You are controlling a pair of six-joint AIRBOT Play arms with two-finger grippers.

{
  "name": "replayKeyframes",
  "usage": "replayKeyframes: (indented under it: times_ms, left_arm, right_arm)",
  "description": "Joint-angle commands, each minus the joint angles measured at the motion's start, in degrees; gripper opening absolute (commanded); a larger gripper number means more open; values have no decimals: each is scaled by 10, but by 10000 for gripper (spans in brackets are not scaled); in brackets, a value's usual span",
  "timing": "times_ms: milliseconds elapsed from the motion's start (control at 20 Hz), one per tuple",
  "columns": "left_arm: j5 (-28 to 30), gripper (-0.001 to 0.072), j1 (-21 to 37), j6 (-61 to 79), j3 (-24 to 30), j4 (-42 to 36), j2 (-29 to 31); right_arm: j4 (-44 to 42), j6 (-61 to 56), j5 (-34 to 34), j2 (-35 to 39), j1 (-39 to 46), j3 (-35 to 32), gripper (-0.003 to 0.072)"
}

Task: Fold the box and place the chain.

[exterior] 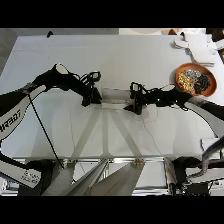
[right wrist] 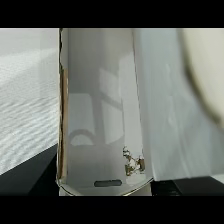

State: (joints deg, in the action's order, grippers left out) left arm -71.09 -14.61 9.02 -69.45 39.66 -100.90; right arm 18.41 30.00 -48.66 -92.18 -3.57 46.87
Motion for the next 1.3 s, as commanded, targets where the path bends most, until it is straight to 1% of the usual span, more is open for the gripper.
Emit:
replayKeyframes:
  times_ms: [0, 50, 100, 300, 400, 500, 600, 750, 800, 1050, 1100, 1150, 1200, 1250]
  left_arm:
    - [11, 178, -1, 27, 0, 0, 0]
    - [11, 62, -1, 39, 0, 0, 0]
    - [12, 7, -1, 47, 0, -2, 0]
    - [16, 16, -2, 47, 0, -10, 0]
    - [17, 68, -2, 47, 0, -27, 0]
    - [19, 74, -2, 46, 0, -49, 0]
    - [25, 123, -3, 45, 0, -53, 0]
    - [28, 310, -11, 44, 0, -54, -1]
    - [27, 352, -13, 44, 0, -54, -2]
    - [28, 353, -18, 21, 0, -52, -4]
    - [28, 339, -18, 10, 0, -52, -4]
    - [27, 292, -17, -4, 0, -51, -4]
    - [27, 191, -16, -19, 0, -48, -3]
    - [27, 74, -16, -33, 0, -40, -2]
  right_arm:
    - [0, 0, 0, 0, 0, 0, 462]
    - [0, 0, 0, 0, 0, 0, 462]
    - [0, 0, 0, 0, 0, 0, 462]
    - [0, 0, 0, 0, 0, 0, 462]
    - [0, 0, 0, 0, 0, 0, 462]
    - [0, 0, 0, 0, 0, 0, 462]
    - [0, 0, 0, 0, 0, 0, 462]
    - [0, 0, 0, 0, 0, 0, 462]
    - [0, 0, 0, 0, 0, 0, 462]
    - [0, 0, 0, 0, 0, 0, 462]
    - [0, 0, 0, 0, 0, 0, 462]
    - [0, 0, 0, 0, 0, 0, 462]
    - [0, 0, 0, 0, 0, 0, 462]
    - [0, 0, 0, 0, 0, 0, 462]
